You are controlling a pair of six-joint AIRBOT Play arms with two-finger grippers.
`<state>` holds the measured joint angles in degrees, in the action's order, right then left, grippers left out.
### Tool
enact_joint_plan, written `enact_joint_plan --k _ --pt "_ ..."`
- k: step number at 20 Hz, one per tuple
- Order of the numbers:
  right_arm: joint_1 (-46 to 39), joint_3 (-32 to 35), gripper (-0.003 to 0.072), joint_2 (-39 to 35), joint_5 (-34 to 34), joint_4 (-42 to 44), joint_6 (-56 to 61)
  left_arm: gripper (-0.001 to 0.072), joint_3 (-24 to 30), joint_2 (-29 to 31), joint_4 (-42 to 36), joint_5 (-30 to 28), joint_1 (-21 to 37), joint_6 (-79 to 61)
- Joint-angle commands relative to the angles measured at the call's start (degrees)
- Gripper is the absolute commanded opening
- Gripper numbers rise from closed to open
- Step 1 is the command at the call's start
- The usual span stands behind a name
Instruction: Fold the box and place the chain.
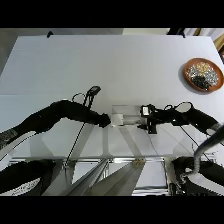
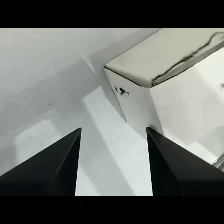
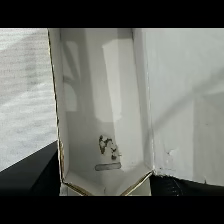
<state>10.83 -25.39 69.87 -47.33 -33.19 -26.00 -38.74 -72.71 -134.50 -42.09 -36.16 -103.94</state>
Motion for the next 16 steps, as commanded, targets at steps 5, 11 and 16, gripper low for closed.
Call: enact_joint_plan --k 5,11,16 --pt "0.0 0.0 0.0398 0.0 0.0 0.0 0.0 0.0457 -1.5 0.1 -1.8 1.6 -1.4 0.1" --pt "0.0 0.0 0.0398 0.0 0.0 0.0 0.0 0.0456 -2.1 0.2 -1.5 0.2 -1.3 0.0" --pt "0.0 0.0 0.0398 0.0 0.0 0.0 0.0 0.0455 -2.1 0.2 -0.1 -2.6 -1.3 0.3"
